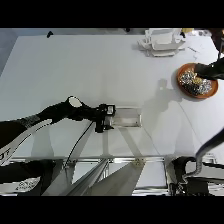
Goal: Fold the box and place the chain.
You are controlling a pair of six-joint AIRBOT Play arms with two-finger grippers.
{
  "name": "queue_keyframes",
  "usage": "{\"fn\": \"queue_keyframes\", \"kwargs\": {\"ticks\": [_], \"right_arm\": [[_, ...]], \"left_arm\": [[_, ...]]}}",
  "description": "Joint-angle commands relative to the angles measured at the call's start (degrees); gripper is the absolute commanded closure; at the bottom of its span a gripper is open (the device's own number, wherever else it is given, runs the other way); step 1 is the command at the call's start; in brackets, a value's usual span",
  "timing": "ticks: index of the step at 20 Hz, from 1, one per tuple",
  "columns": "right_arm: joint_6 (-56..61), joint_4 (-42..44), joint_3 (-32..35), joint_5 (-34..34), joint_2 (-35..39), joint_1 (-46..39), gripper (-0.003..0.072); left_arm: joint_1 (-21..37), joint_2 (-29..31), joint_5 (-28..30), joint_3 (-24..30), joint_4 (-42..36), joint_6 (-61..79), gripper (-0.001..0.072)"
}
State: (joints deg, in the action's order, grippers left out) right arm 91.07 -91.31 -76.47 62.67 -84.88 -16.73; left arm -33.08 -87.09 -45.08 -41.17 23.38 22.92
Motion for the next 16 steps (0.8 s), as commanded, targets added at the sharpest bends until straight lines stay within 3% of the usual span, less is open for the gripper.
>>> {"fn": "queue_keyframes", "kwargs": {"ticks": [1, 16], "right_arm": [[-1.6, 0.1, -0.1, 0.1, -5.6, -3.4, 0.0459], [0.6, 0.6, 0.0, 2.6, -11.6, -4.2, 0.0475]], "left_arm": [[0.0, 0.0, 0.0, 0.0, 0.0, 0.0, 0.0437], [0.0, 0.0, 0.0, 0.0, 0.0, 0.0, 0.0437]]}}
